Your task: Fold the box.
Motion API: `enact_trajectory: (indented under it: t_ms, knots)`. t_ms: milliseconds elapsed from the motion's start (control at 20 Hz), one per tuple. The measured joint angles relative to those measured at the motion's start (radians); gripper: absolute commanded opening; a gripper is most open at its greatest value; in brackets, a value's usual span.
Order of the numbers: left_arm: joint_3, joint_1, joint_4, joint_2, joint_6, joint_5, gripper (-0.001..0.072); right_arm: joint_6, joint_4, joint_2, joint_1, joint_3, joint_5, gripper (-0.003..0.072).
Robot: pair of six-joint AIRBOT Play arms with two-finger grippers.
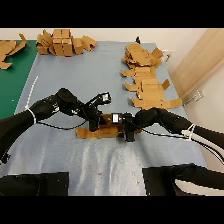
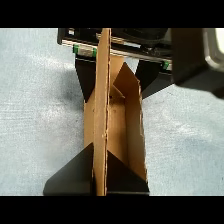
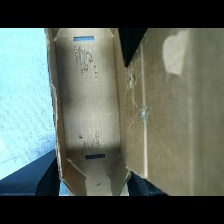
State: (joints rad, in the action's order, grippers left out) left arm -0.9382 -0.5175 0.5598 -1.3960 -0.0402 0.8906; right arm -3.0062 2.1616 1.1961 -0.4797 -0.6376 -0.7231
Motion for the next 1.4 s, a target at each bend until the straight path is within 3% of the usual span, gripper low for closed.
enact_trajectory:
  t_ms: [1400]
  knots:
    - [0.0,0.0,-0.045,0.0,0.008,0.002,0.0013,0.0,0.0,0.002,0.0,-0.001,-0.02,0.0477]
